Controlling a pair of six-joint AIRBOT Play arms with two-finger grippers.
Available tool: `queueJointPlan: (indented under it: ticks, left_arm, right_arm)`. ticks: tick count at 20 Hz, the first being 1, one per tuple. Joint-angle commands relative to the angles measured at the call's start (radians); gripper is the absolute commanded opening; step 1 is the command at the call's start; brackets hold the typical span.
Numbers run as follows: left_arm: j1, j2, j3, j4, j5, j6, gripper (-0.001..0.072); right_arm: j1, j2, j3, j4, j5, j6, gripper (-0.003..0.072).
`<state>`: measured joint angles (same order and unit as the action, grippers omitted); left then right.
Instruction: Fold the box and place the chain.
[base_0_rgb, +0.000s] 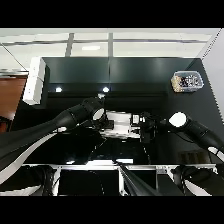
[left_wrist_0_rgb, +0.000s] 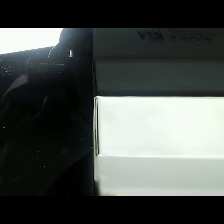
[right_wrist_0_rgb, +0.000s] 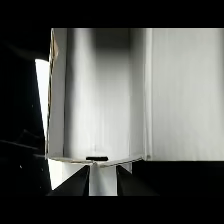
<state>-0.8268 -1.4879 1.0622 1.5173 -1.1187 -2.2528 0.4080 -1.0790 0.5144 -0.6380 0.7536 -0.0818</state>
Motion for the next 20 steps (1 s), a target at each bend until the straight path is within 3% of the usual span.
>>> queueJointPlan:
  ticks: [1,5,9,10,11,12,13,14,15,16,17,18,20]
  left_arm:
    - [0.0,0.0,0.001,-0.004,0.008,0.001,0.003]
    - [0.0,0.0,0.001,-0.008,0.011,0.0,0.0029]
    - [0.0,0.0,0.001,-0.008,0.011,0.0,0.003]
    - [0.0,0.0,0.001,-0.008,0.011,0.0,0.003]
    - [0.0,0.0,0.001,-0.008,0.011,0.0,0.003]
    - [0.0,0.0,0.001,-0.008,0.011,0.0,0.003]
    - [0.0,0.0,0.001,-0.008,0.011,0.0,0.003]
    - [0.0,0.0,0.001,-0.008,0.011,0.0,0.0029]
    - [0.0,0.0,0.001,-0.008,0.013,0.0,0.003]
    - [0.0,0.0,0.001,-0.007,0.016,0.0,0.003]
    - [0.0,0.0,0.001,-0.007,0.018,0.0,0.003]
    - [0.0,0.0,0.001,-0.007,0.018,0.0,0.003]
    - [0.0,0.0,0.001,-0.007,0.018,0.0,0.003]
  right_arm:
    - [0.002,-0.013,0.0,0.084,0.001,0.059,0.0185]
    - [0.038,-0.08,0.0,0.245,-0.03,0.087,0.0187]
    - [0.066,-0.109,0.0,0.243,-0.079,0.136,0.0186]
    - [0.066,-0.109,0.0,0.237,-0.083,0.151,0.0252]
    - [0.066,-0.109,0.0,0.237,-0.088,0.161,0.0429]
    - [0.066,-0.109,0.0,0.232,-0.084,0.161,0.0397]
    - [0.066,-0.108,0.0,0.217,-0.082,0.177,0.0263]
    - [0.066,-0.108,0.0,0.216,-0.083,0.196,0.0272]
    - [0.066,-0.108,0.0,0.215,-0.084,0.209,0.0363]
    - [0.066,-0.108,0.0,0.215,-0.079,0.219,0.0239]
    - [0.066,-0.105,0.0,0.215,-0.082,0.262,0.0179]
    - [0.058,-0.096,0.001,0.209,-0.076,0.335,-0.0001]
    - [0.0,-0.055,0.01,0.196,0.004,0.57,0.0016]
